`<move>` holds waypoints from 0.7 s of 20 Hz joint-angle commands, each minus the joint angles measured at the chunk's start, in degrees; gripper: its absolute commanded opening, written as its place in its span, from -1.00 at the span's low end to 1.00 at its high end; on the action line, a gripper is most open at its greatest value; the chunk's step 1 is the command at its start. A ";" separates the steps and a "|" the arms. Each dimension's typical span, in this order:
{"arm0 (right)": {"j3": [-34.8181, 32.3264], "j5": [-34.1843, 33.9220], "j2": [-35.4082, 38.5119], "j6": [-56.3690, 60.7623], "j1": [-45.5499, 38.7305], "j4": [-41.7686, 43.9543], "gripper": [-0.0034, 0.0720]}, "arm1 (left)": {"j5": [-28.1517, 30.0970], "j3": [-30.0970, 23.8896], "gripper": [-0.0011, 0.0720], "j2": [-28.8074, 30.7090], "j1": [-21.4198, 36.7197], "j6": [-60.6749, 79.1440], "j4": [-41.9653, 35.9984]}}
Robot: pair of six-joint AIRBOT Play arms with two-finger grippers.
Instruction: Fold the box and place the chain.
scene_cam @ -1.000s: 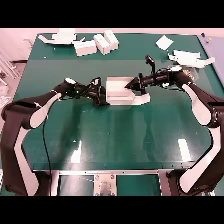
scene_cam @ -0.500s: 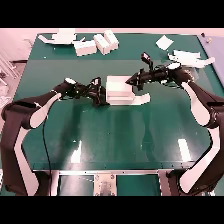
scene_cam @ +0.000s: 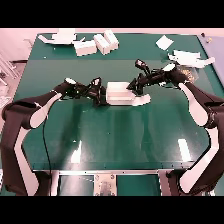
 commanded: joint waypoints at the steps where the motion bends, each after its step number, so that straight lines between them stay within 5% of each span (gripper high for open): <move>1: 0.24 0.02 0.15 -5.62 0.11 0.35 -0.89 | 0.20 0.07 0.42 0.04 0.07 0.04 -0.02; 6: 1.16 -0.17 5.38 -2.71 0.02 2.71 -0.89 | 0.22 0.07 0.42 0.04 0.07 0.04 -0.02; 14: -3.48 -0.20 16.50 2.49 -1.64 -6.01 -0.89 | 0.22 0.07 0.42 0.04 0.07 0.02 -0.02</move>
